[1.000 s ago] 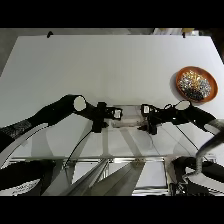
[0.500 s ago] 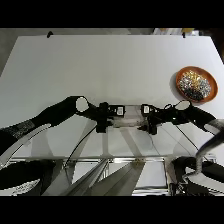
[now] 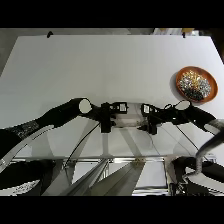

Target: Fold the box and place the chain.

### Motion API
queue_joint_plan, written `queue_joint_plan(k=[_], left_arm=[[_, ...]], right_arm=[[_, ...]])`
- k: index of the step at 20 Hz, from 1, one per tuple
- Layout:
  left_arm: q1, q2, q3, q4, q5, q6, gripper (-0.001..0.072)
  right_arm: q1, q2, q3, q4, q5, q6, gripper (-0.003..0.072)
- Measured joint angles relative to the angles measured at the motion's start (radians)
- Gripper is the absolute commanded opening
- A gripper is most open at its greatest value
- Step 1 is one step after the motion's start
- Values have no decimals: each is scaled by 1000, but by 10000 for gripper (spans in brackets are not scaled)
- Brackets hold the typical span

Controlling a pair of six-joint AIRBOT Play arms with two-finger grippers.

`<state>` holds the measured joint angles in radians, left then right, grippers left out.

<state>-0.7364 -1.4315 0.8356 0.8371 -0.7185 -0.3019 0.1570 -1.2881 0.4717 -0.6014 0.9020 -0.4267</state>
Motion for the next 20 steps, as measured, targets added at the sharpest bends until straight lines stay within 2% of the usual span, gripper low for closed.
queue_joint_plan(k=[1,4,5,8,9,14,20], left_arm=[[0,0,0,-1,-5,-11,526],[0,0,0,1,-13,-52,520],[0,1,0,3,-17,-62,452],[2,14,0,13,-47,-87,93],[4,24,0,16,-63,-101,10],[51,136,0,98,-167,-340,3],[241,287,-32,268,-293,-867,4]], right_arm=[[0,0,0,0,0,0,431],[0,0,0,0,0,0,431],[0,0,0,0,0,-1,431],[0,0,0,-1,0,-5,431],[0,0,0,-1,0,-5,431],[0,0,0,-1,0,-2,431],[0,0,0,0,0,-1,431]])
